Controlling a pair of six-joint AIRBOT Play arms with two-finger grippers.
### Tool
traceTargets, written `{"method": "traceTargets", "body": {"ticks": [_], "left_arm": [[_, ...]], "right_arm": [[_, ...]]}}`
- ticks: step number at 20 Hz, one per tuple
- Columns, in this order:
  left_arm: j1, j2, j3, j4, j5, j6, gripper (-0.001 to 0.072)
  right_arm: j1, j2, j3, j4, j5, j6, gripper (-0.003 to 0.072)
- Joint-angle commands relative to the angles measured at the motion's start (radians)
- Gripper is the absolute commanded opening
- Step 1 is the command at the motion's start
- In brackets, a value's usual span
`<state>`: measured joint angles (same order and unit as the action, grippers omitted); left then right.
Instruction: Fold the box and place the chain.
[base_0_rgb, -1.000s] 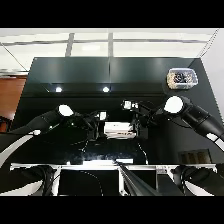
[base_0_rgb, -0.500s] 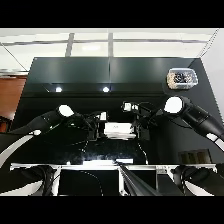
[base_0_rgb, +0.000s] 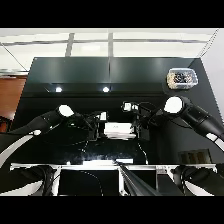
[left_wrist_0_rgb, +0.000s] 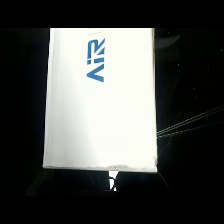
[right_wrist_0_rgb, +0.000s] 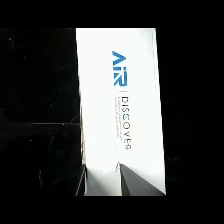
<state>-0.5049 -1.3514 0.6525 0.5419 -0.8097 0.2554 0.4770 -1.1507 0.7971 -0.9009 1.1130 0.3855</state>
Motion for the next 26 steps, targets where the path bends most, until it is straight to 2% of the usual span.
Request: {"method": "traceTargets", "body": {"ticks": [1,17,24,26], "left_arm": [[0.000,0.000,0.001,0.000,0.001,0.000,0.0502],[0.000,0.000,0.001,0.000,0.001,0.000,0.0502],[0.000,0.000,0.001,0.000,0.001,0.000,0.0502],[0.000,0.000,0.001,0.000,0.001,0.000,0.0502]], "right_arm": [[0.001,-0.001,0.000,-0.036,-0.002,0.001,0.0242],[0.003,-0.005,-0.006,-0.029,-0.021,0.083,0.0242],[-0.052,0.047,0.033,0.043,0.003,0.264,0.0242],[-0.111,0.080,0.035,0.086,0.058,0.370,0.0241]]}}
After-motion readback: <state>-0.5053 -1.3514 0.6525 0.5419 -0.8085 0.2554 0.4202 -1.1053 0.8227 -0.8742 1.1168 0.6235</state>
